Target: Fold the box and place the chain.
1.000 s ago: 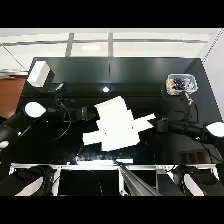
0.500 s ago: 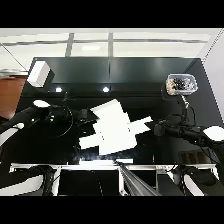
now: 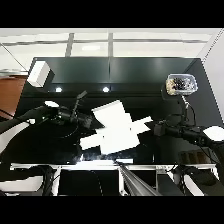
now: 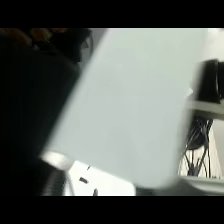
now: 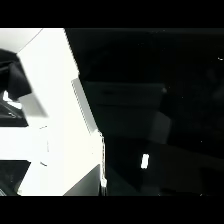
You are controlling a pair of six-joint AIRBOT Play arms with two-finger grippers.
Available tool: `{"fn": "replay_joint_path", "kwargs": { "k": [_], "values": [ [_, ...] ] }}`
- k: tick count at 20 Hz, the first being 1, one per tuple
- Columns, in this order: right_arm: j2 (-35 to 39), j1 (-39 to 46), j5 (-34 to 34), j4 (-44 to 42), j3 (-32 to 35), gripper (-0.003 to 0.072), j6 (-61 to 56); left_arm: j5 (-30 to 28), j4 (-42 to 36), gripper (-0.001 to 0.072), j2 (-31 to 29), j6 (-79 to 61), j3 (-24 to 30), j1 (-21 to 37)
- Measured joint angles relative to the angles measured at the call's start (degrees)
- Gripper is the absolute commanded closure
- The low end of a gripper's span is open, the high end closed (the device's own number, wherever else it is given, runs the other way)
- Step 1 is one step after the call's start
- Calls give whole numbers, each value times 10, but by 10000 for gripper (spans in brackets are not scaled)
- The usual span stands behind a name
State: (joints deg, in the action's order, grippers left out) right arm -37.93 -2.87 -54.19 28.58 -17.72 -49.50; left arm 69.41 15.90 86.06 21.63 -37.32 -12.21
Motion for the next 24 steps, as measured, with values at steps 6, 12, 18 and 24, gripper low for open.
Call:
{"fn": "replay_joint_path", "kwargs": {
  "k": [6,12,18,24],
  "values": [
    [0,0,3,0,0,667,-2,26,9,381,3,-47,-3,-3],
    [0,0,4,3,0,667,-2,42,18,579,3,-54,-3,-3],
    [0,0,5,4,0,356,-4,46,52,681,3,-54,-10,-3],
    [0,8,-7,65,-45,-34,-15,42,91,685,-14,-61,-49,-14]
  ]
}}
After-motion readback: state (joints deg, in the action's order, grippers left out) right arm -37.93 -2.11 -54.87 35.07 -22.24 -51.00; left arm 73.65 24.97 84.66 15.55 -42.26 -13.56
